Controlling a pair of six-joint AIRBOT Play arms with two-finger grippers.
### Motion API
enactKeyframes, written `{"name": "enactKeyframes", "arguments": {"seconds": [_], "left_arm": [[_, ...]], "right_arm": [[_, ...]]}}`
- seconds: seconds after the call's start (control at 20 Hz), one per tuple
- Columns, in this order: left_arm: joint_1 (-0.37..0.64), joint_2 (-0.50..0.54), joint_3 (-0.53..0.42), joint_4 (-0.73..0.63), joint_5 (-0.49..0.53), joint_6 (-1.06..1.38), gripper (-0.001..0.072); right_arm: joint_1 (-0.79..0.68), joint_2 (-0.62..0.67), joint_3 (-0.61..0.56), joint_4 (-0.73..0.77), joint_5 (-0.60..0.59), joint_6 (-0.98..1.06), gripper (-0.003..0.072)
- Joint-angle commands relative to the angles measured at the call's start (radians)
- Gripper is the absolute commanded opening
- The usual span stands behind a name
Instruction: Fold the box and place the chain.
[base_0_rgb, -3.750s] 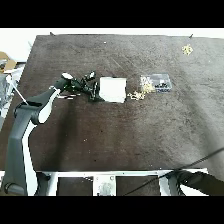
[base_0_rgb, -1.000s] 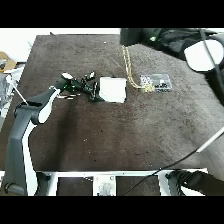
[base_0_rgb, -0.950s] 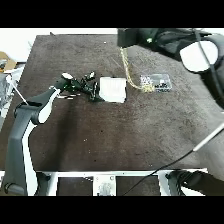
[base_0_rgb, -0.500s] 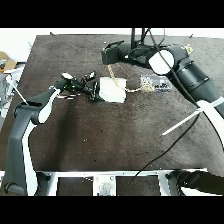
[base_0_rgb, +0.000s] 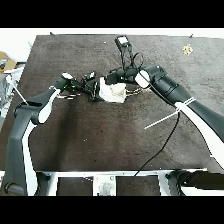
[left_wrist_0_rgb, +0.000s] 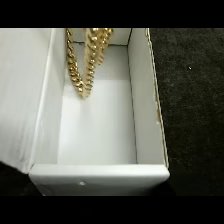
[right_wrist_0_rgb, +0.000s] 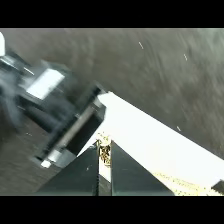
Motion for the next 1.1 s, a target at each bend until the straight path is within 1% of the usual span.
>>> {"name": "enactKeyframes", "arguments": {"seconds": [0.0, 0.1, 0.2, 0.25, 0.35, 0.45, 0.5, 0.6, 0.7, 0.8, 1.05], "left_arm": [[0.000, 0.000, 0.000, 0.000, 0.000, 0.000, 0.0464], [0.000, 0.000, 0.000, 0.000, 0.000, 0.000, 0.0464], [0.000, 0.000, 0.000, 0.001, 0.000, 0.000, 0.0464], [0.000, 0.000, 0.000, 0.000, 0.000, 0.000, 0.0464], [0.000, 0.000, 0.000, 0.000, 0.000, 0.000, 0.0464], [0.000, 0.000, 0.000, 0.000, 0.000, 0.000, 0.0464], [0.000, 0.000, 0.000, 0.000, 0.000, 0.000, 0.0464], [0.000, 0.000, 0.000, 0.000, 0.000, 0.000, 0.0464], [0.000, 0.000, 0.000, -0.001, 0.000, 0.000, 0.0464], [0.000, 0.000, 0.000, -0.006, 0.000, 0.000, 0.0464], [0.000, 0.000, 0.000, -0.020, 0.000, 0.000, 0.0464]], "right_arm": [[-0.031, -0.027, -0.068, 0.016, -0.046, 0.015, 0.0419], [-0.053, -0.029, -0.069, 0.018, -0.045, 0.015, 0.0277], [-0.079, 0.004, -0.074, 0.016, -0.009, 0.015, 0.0279], [-0.097, 0.034, -0.096, 0.014, 0.018, 0.018, 0.0279], [-0.157, 0.117, -0.214, 0.014, 0.027, 0.090, 0.0280], [-0.237, 0.180, -0.350, 0.014, -0.013, 0.172, 0.0280], [-0.280, 0.186, -0.399, 0.016, -0.046, 0.203, 0.0280], [-0.361, 0.169, -0.466, 0.037, -0.114, 0.253, 0.0280], [-0.405, 0.117, -0.482, 0.130, -0.213, 0.239, 0.0279], [-0.404, 0.057, -0.475, 0.227, -0.300, 0.201, 0.0279], [-0.395, -0.077, -0.399, 0.291, -0.365, 0.201, 0.0279]]}}
